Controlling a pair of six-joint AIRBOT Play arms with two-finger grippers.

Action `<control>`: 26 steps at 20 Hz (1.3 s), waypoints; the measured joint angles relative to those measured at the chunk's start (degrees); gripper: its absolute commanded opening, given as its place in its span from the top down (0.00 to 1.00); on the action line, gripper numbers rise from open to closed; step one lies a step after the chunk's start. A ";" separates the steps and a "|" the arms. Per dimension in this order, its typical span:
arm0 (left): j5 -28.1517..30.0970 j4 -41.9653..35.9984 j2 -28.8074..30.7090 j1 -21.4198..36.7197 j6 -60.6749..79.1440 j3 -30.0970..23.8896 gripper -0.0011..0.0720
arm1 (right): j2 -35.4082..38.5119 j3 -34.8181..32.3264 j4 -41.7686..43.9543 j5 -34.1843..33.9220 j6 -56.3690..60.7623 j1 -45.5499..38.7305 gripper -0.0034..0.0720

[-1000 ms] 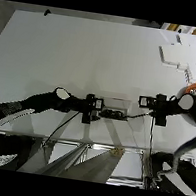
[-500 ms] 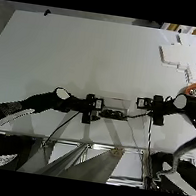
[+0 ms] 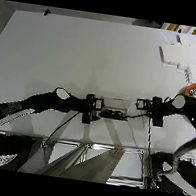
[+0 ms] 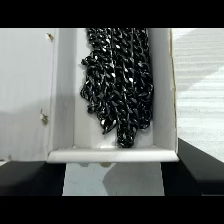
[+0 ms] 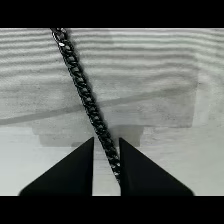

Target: Fold the box and place the chain.

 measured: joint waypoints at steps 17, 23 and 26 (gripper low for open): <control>0.00 0.00 0.00 0.00 0.00 0.00 0.71 | 19.67 -0.11 30.49 0.46 0.76 16.02 0.93; 0.00 0.00 0.00 0.00 0.00 0.00 0.71 | 18.80 -0.11 36.72 -12.33 2.95 26.25 0.87; 0.00 0.00 0.02 0.00 0.00 0.00 0.71 | 16.63 -0.09 36.96 -14.78 3.48 27.85 0.63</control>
